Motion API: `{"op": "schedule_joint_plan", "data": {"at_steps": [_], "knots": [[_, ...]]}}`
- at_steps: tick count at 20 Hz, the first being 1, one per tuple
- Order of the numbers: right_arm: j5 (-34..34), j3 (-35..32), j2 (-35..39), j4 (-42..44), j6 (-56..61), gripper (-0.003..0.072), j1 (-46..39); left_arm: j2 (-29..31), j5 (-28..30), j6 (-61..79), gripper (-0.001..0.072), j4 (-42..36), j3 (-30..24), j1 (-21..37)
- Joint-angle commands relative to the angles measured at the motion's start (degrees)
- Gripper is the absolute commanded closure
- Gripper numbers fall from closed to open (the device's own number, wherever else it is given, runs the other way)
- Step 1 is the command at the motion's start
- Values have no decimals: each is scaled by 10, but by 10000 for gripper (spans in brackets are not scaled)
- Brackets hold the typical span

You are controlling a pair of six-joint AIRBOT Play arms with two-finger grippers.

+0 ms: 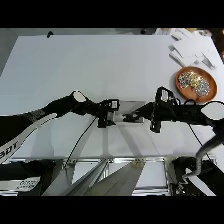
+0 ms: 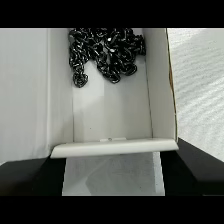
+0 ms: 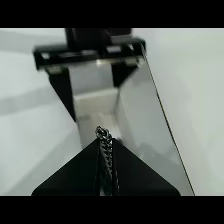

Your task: Fold the box and place the chain.

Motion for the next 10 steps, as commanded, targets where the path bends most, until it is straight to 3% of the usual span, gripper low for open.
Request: {"op": "schedule_joint_plan", "data": {"at_steps": [1, 8, 9, 10], "knots": [[-39, 0, 2, 47, -9, 669, 49, 0, 0, 0, 570, 0, 0, 0], [-73, 0, -30, 10, -6, 645, 71, 0, 0, 0, 570, 0, 0, 0], [-70, 0, -38, 0, -6, 520, 71, 0, 0, 0, 570, 0, 0, 0], [-70, 0, -43, -10, -6, 448, 71, 0, 0, 0, 570, 0, 0, 0]]}}
